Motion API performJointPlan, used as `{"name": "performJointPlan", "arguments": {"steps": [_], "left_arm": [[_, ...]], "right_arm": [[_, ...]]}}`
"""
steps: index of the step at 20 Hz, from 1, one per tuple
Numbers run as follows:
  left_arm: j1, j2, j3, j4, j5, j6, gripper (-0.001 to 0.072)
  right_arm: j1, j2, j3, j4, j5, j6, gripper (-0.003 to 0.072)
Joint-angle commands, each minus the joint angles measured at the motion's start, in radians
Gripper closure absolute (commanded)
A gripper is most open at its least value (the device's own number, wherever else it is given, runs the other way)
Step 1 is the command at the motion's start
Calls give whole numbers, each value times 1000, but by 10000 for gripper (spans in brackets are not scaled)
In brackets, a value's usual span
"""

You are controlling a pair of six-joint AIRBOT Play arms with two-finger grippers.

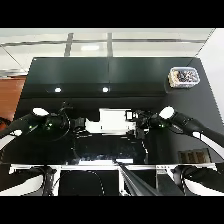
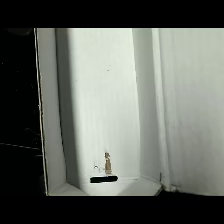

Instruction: Fold the box and place the chain.

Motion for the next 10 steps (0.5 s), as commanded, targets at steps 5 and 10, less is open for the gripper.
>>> {"name": "performJointPlan", "arguments": {"steps": [5, 10], "left_arm": [[-4, -7, 102, -41, -103, 83, 61], [-60, -7, 144, -58, -159, 21, 79]], "right_arm": [[1, 0, 1, 0, 0, 0, 485], [1, 0, 1, 1, -1, 0, 485]]}}
